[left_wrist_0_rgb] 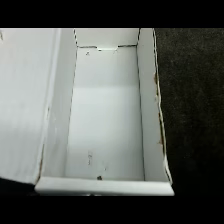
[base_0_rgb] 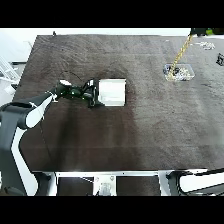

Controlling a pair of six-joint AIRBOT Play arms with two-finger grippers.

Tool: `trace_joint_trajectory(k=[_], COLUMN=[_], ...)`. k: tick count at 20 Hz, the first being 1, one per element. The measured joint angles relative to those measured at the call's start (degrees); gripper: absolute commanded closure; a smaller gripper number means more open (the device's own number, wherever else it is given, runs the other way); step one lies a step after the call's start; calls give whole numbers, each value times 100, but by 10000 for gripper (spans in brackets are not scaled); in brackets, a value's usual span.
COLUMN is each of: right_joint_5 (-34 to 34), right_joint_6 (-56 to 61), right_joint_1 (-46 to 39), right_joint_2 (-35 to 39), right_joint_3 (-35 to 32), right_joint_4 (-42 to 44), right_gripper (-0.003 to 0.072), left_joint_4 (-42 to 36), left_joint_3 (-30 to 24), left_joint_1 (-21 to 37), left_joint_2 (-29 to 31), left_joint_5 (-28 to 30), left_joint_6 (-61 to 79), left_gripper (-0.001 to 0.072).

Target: Fold the box and place the chain.

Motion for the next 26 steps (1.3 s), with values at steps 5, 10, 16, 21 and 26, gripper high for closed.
trace_joint_trajectory(k=[5, 10, 16, 21, 26], right_joint_5=[-240, -229, 162, 542, 953], right_joint_6=[26, 33, 35, 28, 15], right_joint_1=[466, 962, 1650, 2173, 2597], right_joint_2=[603, 966, 1132, 1158, 1161], right_joint_3=[0, -7, -7, -7, -39], right_joint_4=[-101, -125, -125, -125, -125], right_gripper=[684, 683, 683, 683, 683], left_joint_4=[0, 2, 0, 0, 0], left_joint_3=[0, 0, 0, 0, 0], left_joint_1=[0, 0, 0, 0, 0], left_joint_2=[0, 0, 0, 0, 0], left_joint_5=[0, 0, 0, 0, 0], left_joint_6=[0, 0, 0, 0, 0], left_gripper=[167, 167, 167, 167, 167])
